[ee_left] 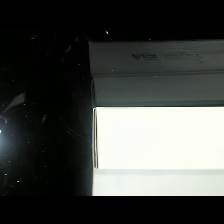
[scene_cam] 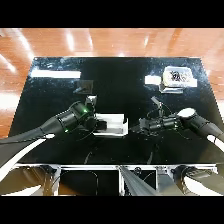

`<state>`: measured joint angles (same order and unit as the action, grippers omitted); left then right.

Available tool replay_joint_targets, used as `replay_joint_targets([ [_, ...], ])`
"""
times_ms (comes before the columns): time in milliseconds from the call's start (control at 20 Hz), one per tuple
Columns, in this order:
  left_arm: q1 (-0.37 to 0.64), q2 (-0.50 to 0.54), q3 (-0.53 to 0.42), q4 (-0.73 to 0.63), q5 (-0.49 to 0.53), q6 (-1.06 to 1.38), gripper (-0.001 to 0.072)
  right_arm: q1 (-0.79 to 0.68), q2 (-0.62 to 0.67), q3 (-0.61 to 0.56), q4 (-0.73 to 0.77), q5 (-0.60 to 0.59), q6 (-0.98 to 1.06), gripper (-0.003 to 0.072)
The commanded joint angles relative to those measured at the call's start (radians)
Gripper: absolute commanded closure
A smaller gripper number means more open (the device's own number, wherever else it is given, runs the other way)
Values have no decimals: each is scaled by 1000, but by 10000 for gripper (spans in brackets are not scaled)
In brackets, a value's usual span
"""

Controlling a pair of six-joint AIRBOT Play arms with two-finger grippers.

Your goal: Fold the box and place the chain.

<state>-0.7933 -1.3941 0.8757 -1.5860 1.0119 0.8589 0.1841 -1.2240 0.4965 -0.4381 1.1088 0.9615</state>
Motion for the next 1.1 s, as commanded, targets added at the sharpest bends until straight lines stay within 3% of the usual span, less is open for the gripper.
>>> replay_joint_targets([
  [0,-1,0,-1,-1,1,2,685,59,0,28,23,2,6,152],
  [150,-1,0,0,-1,2,2,685,122,0,85,-30,-79,146,153],
  [500,-1,0,0,0,5,2,685,388,0,254,-490,-235,646,153],
  [700,-1,0,0,0,5,2,685,499,0,349,-806,-238,979,155],
  [1050,-1,0,0,5,0,3,685,589,-71,451,-964,-149,1134,204],
])
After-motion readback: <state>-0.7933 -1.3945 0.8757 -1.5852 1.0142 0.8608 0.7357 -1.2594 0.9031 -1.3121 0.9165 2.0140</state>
